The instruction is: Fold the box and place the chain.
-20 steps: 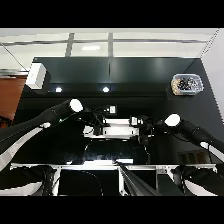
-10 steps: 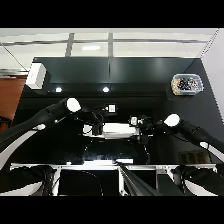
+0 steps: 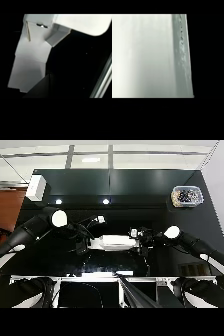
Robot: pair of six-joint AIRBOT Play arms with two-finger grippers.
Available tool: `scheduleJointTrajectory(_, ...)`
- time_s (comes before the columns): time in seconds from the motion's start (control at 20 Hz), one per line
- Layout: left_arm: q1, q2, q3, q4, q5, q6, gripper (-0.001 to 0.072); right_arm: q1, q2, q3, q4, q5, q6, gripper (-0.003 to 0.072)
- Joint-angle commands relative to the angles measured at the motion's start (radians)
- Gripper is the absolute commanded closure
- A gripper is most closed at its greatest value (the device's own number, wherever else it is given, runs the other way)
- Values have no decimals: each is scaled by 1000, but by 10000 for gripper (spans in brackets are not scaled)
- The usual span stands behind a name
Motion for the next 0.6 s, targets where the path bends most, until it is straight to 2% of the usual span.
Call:
scheduleJointTrajectory(0.0,2,30,-44,-173,-38,-98,683,1,0,0,-1,3,-1,557)
scheduleJointTrajectory(0.2,-1,30,-155,-645,126,146,683,1,0,0,-1,3,0,557)
scheduleJointTrajectory(0.25,-1,30,-172,-710,192,190,683,1,0,0,-1,3,0,557)
scheduleJointTrajectory(0.4,-1,28,-190,-791,452,256,683,1,0,0,-1,3,0,557)
scheduleJointTrajectory(0.55,-1,12,-190,-896,662,330,681,1,0,0,-1,2,-1,557)
